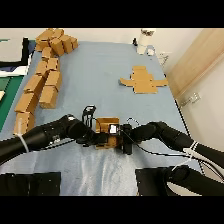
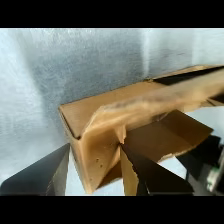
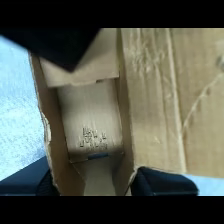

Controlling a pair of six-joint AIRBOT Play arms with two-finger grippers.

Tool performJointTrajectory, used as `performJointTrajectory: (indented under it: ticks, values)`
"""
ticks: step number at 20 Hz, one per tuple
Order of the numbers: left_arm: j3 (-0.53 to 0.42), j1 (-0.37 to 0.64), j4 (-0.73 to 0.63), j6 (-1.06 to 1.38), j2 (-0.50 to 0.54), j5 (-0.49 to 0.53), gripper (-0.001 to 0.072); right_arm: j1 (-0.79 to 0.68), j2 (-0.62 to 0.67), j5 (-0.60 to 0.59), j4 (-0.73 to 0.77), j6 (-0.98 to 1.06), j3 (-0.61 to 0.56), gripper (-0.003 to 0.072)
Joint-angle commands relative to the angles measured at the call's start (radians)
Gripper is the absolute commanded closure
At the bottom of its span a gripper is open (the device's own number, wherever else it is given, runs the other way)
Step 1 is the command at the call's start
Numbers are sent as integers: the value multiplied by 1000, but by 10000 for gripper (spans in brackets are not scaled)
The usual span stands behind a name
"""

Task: Fold the box.

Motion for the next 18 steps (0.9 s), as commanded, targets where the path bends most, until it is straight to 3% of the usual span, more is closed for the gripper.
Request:
performJointTrajectory:
  ticks: [1,8,13,18]
  values:
    - [50,-32,24,-105,-67,-10,221,0,0,0,0,0,0,133]
    - [127,-32,227,-255,-93,-148,222,0,0,1,0,0,0,133]
    - [183,-32,230,-254,-92,-263,222,0,0,1,0,0,0,133]
    - [193,-39,230,-256,-106,-270,221,0,0,1,0,0,0,133]
